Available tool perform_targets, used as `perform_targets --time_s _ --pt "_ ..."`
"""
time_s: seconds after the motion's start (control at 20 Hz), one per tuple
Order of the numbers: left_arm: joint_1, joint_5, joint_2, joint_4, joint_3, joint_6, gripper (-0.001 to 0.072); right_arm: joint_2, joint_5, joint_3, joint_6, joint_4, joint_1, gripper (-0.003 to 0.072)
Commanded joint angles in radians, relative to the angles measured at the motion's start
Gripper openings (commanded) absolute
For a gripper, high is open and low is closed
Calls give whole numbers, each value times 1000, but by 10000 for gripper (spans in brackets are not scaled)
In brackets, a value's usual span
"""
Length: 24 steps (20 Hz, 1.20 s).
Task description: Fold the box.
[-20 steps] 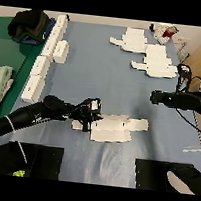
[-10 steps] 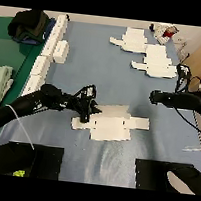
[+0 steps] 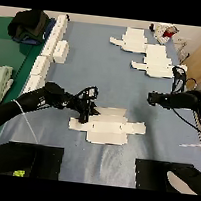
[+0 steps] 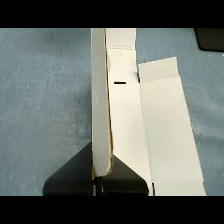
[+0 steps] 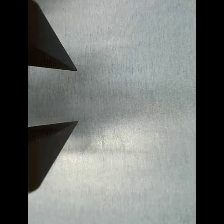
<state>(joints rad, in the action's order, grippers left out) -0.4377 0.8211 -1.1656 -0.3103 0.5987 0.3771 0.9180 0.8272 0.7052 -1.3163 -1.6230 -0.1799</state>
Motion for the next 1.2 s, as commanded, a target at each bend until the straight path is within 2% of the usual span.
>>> perform_targets --time_s 0.0,0.35,0.45,0.55,0.9,1.05,1.1,1.15 --pt "1 3 -18 -10 2 -5 13 5 0 1 0 -6 -1 483" --pt "1 80 -56 -12 2 -38 13 4 8 1 0 -32 -1 481" --pt "1 109 -56 -13 2 -38 13 4 24 1 -1 -56 -1 402" --pt "1 133 -56 -13 2 -38 13 4 36 1 -1 -58 -1 403" --pt "1 133 -56 -13 2 -40 14 4 68 1 -1 -71 -1 402" --pt "1 132 -56 -12 2 -57 13 3 125 1 -1 -105 -1 400" --pt "1 132 -56 -11 2 -57 13 3 161 1 -2 -119 -1 307" --pt "1 132 -56 -11 2 -56 14 3 201 1 -18 -136 -1 126"
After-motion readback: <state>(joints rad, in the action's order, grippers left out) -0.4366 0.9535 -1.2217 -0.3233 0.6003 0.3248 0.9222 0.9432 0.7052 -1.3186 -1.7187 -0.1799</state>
